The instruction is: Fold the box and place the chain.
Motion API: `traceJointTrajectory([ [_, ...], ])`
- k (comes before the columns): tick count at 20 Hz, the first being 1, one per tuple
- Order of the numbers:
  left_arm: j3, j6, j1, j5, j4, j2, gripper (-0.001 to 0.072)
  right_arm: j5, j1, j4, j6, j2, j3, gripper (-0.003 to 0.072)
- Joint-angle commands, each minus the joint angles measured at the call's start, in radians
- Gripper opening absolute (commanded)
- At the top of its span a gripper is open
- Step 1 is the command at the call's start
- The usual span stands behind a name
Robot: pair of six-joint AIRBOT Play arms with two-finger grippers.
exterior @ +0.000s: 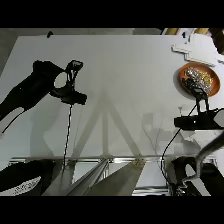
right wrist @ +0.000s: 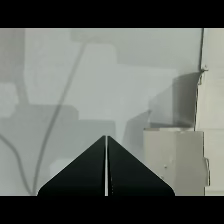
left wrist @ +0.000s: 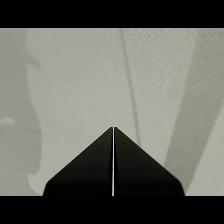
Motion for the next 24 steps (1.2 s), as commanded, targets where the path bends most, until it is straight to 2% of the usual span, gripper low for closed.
traceJointTrajectory([
  [1,0.0,0.0,-0.001,0.0,0.0,0.0,0.0011,-0.056,0.0,0.001,-0.002,0.0,0.0,0.0019],
  [5,0.0,0.0,-0.001,0.0,0.0,0.0,0.0011,-0.347,0.0,0.085,0.028,0.0,0.0,0.0019],
  [7,0.0,0.0,-0.001,0.0,0.0,0.0,0.0011,-0.407,0.0,0.17,0.023,-0.002,0.0,0.0019],
  [9,0.0,0.0,-0.001,0.0,0.0,0.0,0.0011,-0.436,0.0,0.155,0.018,-0.006,0.013,0.0019],
  [10,0.0,0.0,-0.001,0.0,0.0,0.0,0.0011,-0.414,-0.005,0.079,0.052,-0.026,0.046,0.0019],
  [12,0.0,0.0,-0.001,0.0,0.0,0.0,0.0011,-0.296,-0.071,-0.076,0.104,-0.114,0.16,0.0019],
  [16,0.0,0.0,-0.001,0.0,0.0,0.0,0.0011,0.045,-0.328,-0.364,-0.024,-0.414,0.445,0.0019],
  [18,0.0,0.0,-0.001,0.0,0.0,0.0,0.0011,0.154,-0.456,-0.448,-0.088,-0.538,0.515,0.0033],
  [20,0.0,0.0,-0.001,0.0,0.0,0.0,0.0011,0.19,-0.57,-0.452,-0.15,-0.603,0.519,0.0477],
  [21,0.0,0.0,-0.001,0.0,0.0,0.0,0.0011,0.19,-0.614,-0.452,-0.17,-0.623,0.519,0.051],
  [24,0.0,0.0,-0.001,0.0,0.0,0.0,0.0011,0.144,-0.676,-0.472,-0.266,-0.633,0.519,0.051],
])
